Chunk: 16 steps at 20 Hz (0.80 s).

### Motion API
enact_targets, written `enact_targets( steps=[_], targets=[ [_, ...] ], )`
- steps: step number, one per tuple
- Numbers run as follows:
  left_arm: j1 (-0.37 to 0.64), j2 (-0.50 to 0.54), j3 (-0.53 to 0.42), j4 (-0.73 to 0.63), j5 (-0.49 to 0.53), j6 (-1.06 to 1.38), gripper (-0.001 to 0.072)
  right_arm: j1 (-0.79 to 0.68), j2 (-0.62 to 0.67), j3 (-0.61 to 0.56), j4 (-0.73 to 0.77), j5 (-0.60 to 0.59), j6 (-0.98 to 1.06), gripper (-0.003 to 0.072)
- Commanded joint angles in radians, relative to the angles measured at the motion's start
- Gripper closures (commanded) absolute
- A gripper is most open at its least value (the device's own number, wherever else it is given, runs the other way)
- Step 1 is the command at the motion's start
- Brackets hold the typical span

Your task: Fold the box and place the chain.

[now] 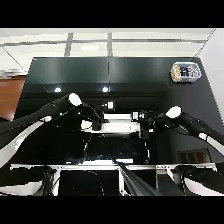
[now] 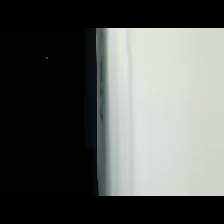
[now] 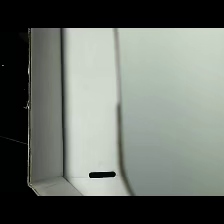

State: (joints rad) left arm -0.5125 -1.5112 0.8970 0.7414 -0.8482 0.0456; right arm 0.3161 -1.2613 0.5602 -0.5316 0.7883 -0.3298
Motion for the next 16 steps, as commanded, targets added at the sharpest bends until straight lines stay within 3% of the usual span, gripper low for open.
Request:
enact_targets(
  steps=[1,16],
  targets=[
    [0.001,0.0,0.0,0.002,0.008,0.0,0.0686,0.006,-0.014,0.003,0.02,-0.009,-0.018,-0.0021],
    [0.001,0.0,0.0,0.002,0.009,0.0,0.0686,0.035,-0.027,0.013,-0.042,-0.046,0.056,-0.002]
  ],
)
